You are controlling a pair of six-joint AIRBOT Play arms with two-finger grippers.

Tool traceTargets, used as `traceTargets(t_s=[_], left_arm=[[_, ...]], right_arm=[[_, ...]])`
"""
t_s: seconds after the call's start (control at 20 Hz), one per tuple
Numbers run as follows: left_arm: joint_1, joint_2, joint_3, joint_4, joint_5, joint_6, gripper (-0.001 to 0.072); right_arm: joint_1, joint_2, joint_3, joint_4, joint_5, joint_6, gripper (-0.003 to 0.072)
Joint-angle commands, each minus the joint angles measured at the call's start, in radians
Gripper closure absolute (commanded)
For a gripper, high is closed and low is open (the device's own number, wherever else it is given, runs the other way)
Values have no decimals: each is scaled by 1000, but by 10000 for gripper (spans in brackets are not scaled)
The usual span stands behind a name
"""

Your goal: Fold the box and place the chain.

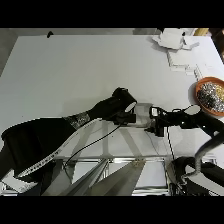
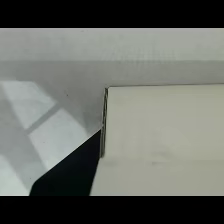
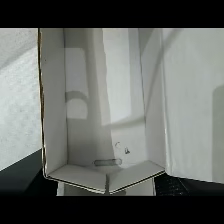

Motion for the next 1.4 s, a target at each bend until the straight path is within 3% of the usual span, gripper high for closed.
traceTargets(t_s=[0.0, 0.1, 0.15, 0.35, 0.4, 0.6, 0.95, 1.1, 1.2, 1.25, 1.3, 1.35], left_arm=[[1, -5, 1, 2, 5, 19, 599], [1, -13, 0, -10, 4, 19, 610], [1, -16, 1, -19, 5, 19, 696], [4, -16, 1, -24, 4, 19, 705], [6, -16, 1, -26, 3, 19, 674], [21, 8, 1, -29, -37, 112, 408], [131, 196, 0, -170, -38, 494, 378], [189, 309, -7, -182, -127, 654, 374], [229, 381, -60, -182, -132, 794, 357], [248, 412, -101, -189, -102, 890, 282], [269, 442, -160, -229, -32, 1035, 101], [292, 465, -222, -294, 51, 1205, 16]], right_arm=[[0, 1, 0, 0, 0, 0, 277], [0, 1, 0, 0, 0, 0, 277], [0, 1, 0, 0, 0, 0, 277], [0, 1, 0, 0, 0, 0, 277], [0, 1, 0, 0, 0, 0, 277], [0, 1, 0, 0, 0, 0, 277], [0, 1, 0, 0, 0, 0, 277], [0, 1, 0, 0, 0, 0, 277], [0, 1, 0, 0, 0, 0, 277], [0, 1, 0, 0, 0, 0, 277], [0, 1, 0, 0, 0, 0, 277], [0, 1, 0, 0, 0, 0, 277]])
